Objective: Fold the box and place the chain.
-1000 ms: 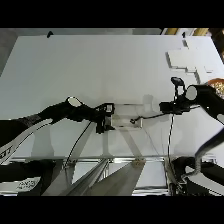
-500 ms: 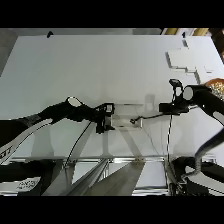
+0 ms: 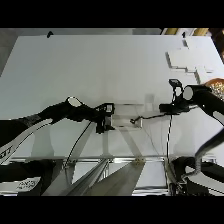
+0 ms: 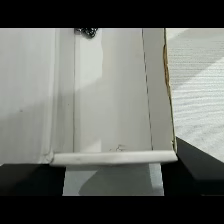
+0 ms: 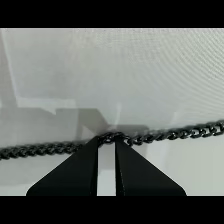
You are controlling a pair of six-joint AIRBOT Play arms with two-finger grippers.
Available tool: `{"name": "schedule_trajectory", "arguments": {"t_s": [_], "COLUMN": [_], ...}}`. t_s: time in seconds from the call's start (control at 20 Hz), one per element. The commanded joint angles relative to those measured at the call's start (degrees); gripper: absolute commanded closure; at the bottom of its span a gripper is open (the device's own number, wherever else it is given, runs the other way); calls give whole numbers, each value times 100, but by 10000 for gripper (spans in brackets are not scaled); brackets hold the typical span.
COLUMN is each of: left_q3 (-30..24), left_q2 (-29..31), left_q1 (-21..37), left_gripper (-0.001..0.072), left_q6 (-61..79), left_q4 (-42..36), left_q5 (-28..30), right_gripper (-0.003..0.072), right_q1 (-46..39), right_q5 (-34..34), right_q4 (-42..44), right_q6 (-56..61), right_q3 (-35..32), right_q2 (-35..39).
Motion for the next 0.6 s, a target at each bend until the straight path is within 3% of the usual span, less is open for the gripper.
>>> {"name": "schedule_trajectory", "arguments": {"t_s": [0.0, 0.3, 0.55], "left_q3": [0, 0, 0], "left_q2": [2, 2, 2], "left_q1": [2, 2, 2], "left_gripper": [674, 674, 674], "left_q6": [2, 2, 2], "left_q4": [0, 0, 0], "left_q5": [0, -2, 0], "right_gripper": [675, 675, 675], "right_q1": [146, 778, 1598], "right_q5": [22, 170, 212], "right_q4": [7, 181, 1034], "right_q6": [-302, -345, -343], "right_q3": [7, 7, 7], "right_q2": [181, 1134, 2159]}}
